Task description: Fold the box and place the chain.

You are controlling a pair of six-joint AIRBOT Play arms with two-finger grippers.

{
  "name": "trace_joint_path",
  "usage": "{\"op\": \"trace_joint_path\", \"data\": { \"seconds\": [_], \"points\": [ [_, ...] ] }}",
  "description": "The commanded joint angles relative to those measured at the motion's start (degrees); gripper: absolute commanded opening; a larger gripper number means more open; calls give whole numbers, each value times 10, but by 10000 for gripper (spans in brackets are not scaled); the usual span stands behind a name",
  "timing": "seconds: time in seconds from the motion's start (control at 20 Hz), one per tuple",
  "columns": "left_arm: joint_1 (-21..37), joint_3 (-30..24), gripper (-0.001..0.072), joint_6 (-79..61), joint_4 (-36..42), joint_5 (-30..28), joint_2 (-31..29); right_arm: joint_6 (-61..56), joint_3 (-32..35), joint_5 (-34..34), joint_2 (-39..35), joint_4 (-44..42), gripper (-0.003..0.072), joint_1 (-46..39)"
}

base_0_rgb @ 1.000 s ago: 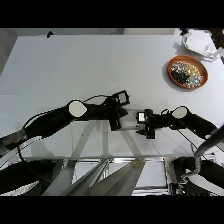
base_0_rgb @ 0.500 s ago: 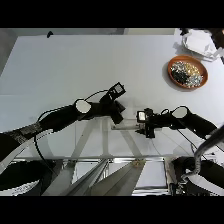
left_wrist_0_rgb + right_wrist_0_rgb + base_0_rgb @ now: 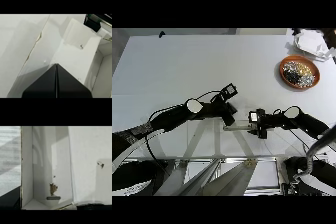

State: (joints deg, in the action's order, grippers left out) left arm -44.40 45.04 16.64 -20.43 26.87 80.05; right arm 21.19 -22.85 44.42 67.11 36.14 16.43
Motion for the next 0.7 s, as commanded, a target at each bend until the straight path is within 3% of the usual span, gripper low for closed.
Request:
{"op": "trace_joint_path", "data": {
  "seconds": [0.0,0.3,0.5,0.65],
  "points": [
    [0,0,0,18,-33,4,-1,-1,0,-1,0,-2,399,0],
    [3,1,13,12,-42,0,-37,-1,0,-1,0,-1,399,0],
    [21,1,155,14,-138,3,-125,-1,0,-1,0,-1,399,0],
    [46,1,155,14,-220,62,-200,-1,0,-1,0,-1,399,1]
  ]
}}
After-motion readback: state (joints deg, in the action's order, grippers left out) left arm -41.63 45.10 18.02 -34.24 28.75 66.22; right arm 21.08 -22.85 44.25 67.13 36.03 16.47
